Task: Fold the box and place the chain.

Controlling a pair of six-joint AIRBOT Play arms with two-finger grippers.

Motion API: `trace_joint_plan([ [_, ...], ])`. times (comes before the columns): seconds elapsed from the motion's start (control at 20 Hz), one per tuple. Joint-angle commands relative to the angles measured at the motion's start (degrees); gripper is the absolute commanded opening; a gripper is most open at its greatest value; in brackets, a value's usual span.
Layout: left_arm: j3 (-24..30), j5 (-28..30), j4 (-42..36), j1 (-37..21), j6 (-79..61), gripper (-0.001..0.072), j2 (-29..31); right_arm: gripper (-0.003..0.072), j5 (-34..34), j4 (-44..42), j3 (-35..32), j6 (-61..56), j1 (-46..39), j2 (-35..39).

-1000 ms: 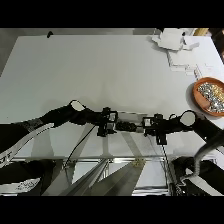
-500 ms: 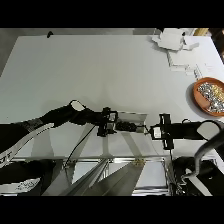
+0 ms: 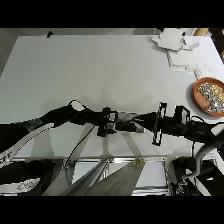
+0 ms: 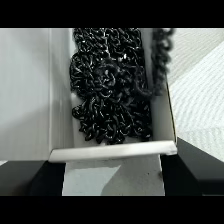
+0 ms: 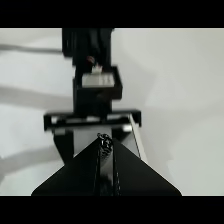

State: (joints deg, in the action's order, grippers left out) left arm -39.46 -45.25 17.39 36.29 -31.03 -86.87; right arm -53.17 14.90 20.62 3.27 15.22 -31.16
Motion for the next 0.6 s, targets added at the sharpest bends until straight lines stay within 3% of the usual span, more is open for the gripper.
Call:
trace_joint_plan([
  [0.0,0.0,0.0,0.0,0.0,0.0,0.0314,0.0,0.0015,4.9,-3.5,0.0,0.2,2.7,-4.0],
  [0.2,0.0,0.0,0.0,0.0,0.0,0.0314,0.0,0.0015,6.2,11.6,0.5,-2.6,4.8,-10.6],
  [0.35,0.0,0.0,0.0,0.0,0.0,0.0314,0.0,0.0017,1.6,32.7,5.7,-18.0,4.8,-14.2],
  [0.4,0.0,0.0,0.0,0.0,0.0,0.0314,0.0,0.0062,-2.2,38.9,9.2,-23.5,4.8,-15.1],
  [0.45,0.0,0.0,0.0,0.0,0.0,0.0314,0.0,0.0193,-6.8,44.5,13.7,-27.7,4.8,-16.2],
  [0.5,0.0,0.0,0.0,0.0,0.0,0.0314,0.0,0.0256,-10.6,47.3,18.1,-30.4,4.8,-17.2],
  [0.55,0.0,0.0,0.0,0.0,0.0,0.0314,0.0,0.0265,-14.1,48.1,23.0,-31.5,4.8,-18.5],
])
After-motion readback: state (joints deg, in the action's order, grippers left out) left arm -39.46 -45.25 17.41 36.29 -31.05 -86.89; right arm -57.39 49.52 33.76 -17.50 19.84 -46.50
